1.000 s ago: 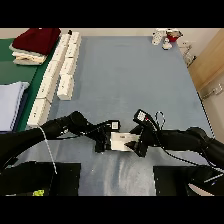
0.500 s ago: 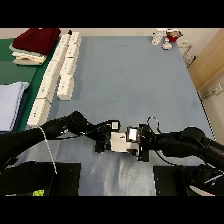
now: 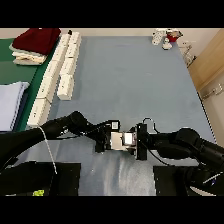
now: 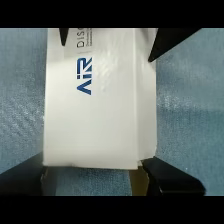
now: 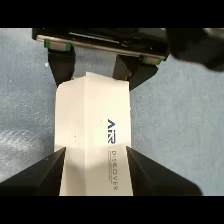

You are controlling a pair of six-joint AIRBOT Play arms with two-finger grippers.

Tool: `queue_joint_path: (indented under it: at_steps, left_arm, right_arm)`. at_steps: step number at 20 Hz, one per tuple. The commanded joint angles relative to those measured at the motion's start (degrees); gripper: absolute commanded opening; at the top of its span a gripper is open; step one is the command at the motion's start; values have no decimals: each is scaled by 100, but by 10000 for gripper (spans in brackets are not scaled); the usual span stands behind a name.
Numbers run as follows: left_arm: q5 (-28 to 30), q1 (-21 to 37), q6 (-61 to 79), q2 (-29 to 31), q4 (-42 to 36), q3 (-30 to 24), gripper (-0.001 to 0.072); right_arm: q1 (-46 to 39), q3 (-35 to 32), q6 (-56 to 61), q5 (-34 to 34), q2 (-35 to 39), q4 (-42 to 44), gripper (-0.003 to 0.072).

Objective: Fold the box.

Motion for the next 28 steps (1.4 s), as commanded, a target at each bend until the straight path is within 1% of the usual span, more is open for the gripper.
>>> queue_joint_path:
  at_steps: [1,2,8,15,16,17,18,19,20,23,28]
  left_arm:
    - [0,2,15,-4,4,4,352]
    - [0,2,15,-4,4,4,353]
    - [0,2,15,-4,4,4,352]
    - [0,2,15,-4,4,4,352]
    - [0,2,15,-4,4,4,352]
    - [0,2,15,-4,4,4,352]
    - [0,2,15,-4,4,4,352]
    - [-2,2,15,-4,4,4,352]
    - [0,2,15,-4,4,4,352]
    - [-2,2,15,-4,4,4,352]
    - [0,2,15,-4,4,4,352]
  right_arm:
    - [11,11,-31,79,37,-125,568]
    - [11,11,-31,76,61,-149,514]
    - [9,44,-31,79,262,-201,513]
    - [7,46,-26,247,343,-579,504]
    - [7,46,-28,245,343,-595,430]
    - [7,44,-26,245,330,-595,401]
    - [4,44,-22,238,297,-608,401]
    - [4,44,-17,223,227,-614,378]
    - [4,44,-11,225,149,-610,291]
    - [11,44,-13,221,22,-474,281]
    - [61,44,-13,142,24,-323,280]
